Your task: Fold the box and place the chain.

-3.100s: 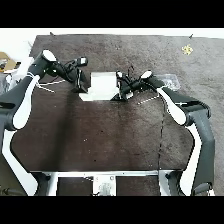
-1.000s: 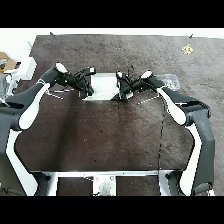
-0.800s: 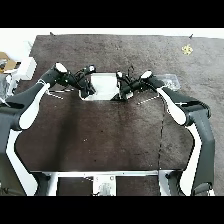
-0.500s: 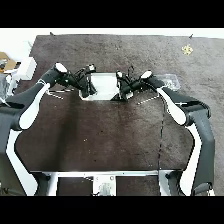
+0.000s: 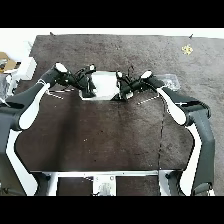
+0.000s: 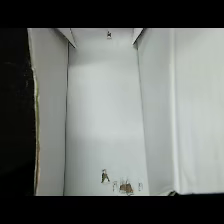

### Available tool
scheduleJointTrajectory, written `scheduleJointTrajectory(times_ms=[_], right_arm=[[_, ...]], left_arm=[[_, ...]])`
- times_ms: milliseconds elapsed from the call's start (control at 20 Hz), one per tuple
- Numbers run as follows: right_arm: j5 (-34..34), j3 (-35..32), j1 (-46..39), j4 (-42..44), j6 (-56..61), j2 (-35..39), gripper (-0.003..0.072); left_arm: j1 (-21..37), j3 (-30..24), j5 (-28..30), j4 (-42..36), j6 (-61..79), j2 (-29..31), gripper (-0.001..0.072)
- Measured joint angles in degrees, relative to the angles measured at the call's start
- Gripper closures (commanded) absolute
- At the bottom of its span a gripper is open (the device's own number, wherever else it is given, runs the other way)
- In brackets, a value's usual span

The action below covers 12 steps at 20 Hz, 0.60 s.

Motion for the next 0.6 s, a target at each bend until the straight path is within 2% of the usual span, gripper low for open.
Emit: scheduleJointTrajectory(times_ms=[50,200,400,500,600], right_arm=[[-0.02,0.02,0.00,0.00,-0.02,0.00,0.0231],[-0.02,0.02,0.00,0.00,-0.02,0.00,0.0232],[-0.02,0.02,0.00,0.00,-0.04,0.00,0.0232],[-0.02,0.02,0.00,0.00,-0.04,0.00,0.0231],[-0.02,0.02,0.00,0.00,-0.04,0.00,0.0231]], left_arm=[[0.39,0.00,-0.26,0.39,-0.48,-0.04,0.0698],[1.66,1.20,-2.49,0.04,-2.34,0.07,0.0700],[3.56,5.70,-7.61,0.04,-9.53,1.29,0.0703],[4.33,7.19,-6.84,-0.07,-14.97,3.65,0.0703],[5.77,7.96,-3.28,0.52,-22.10,6.43,0.0701]])
